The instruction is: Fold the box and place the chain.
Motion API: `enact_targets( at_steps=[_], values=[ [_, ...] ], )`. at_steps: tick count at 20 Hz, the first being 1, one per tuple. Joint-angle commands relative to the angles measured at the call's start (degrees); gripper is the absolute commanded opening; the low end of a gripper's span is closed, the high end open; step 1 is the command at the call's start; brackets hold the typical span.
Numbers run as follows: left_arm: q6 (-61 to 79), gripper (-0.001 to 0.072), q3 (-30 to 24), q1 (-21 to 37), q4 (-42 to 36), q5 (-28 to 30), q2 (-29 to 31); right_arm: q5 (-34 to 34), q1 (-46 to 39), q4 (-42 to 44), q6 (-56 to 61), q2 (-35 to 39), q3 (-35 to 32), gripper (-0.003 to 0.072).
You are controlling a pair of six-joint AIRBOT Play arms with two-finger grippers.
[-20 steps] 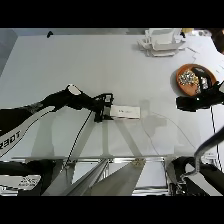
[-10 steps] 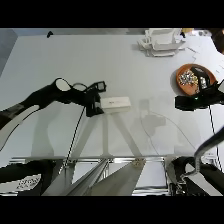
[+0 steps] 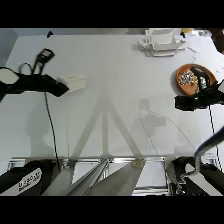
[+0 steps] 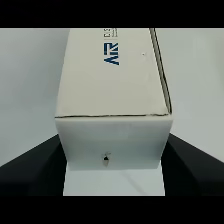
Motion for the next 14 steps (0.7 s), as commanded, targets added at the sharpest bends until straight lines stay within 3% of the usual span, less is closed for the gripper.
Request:
enact_targets(
  at_steps=[1, 8, 14],
  values=[
    [-12.4, -0.0001, -0.5, 9.5, 10.0, -0.6, 2.1, 0.0, 0.0, 0.0, 0.0, 0.0, 0.0, 0.0019],
    [-16.8, -0.0002, -11.0, 18.1, 13.9, 4.2, 5.1, 0.0, 0.0, 0.0, 0.0, 0.0, 0.0, 0.0019],
    [-18.5, 0.0003, -15.8, 18.0, 13.4, -3.8, 5.0, 0.0, 0.0, 0.0, 0.0, 0.0, 0.0, 0.0019]
  ],
)
